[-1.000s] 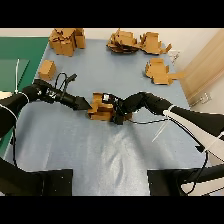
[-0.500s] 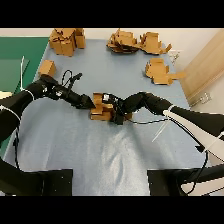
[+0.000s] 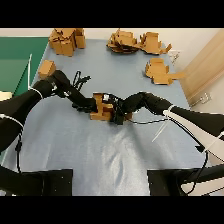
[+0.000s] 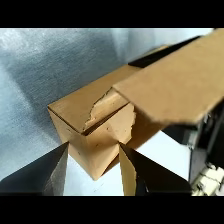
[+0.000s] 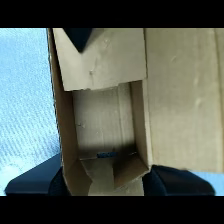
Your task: Fold the box.
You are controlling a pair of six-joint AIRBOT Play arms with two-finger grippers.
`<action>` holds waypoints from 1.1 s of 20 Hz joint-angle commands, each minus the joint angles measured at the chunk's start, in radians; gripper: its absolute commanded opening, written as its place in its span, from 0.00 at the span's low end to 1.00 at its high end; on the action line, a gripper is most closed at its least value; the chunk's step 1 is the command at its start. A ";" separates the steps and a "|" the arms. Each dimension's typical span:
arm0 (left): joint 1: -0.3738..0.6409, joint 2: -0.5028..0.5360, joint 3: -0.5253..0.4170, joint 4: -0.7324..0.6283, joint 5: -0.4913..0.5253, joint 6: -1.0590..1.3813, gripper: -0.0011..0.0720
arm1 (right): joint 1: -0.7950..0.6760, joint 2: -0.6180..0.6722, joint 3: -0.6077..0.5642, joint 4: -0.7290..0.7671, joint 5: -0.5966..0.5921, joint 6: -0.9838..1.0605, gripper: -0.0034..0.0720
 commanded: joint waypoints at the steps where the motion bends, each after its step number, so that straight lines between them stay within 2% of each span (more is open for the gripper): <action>1: -0.064 0.020 0.011 0.129 0.124 -0.176 0.68 | 0.001 -0.001 0.000 0.003 0.000 0.000 0.63; 6: -0.155 0.019 0.064 0.318 0.142 -0.327 0.68 | 0.002 -0.001 0.000 0.003 0.000 0.000 0.63; 11: -0.168 0.018 0.092 0.348 0.141 -0.378 0.68 | 0.002 -0.001 0.000 0.003 0.000 0.000 0.63; 18: -0.168 0.011 0.092 0.373 0.071 -0.408 0.68 | 0.002 -0.001 0.000 0.003 0.000 0.000 0.63; 22: -0.175 0.011 0.092 0.389 0.091 -0.419 0.68 | 0.002 -0.001 0.000 0.003 0.001 0.000 0.63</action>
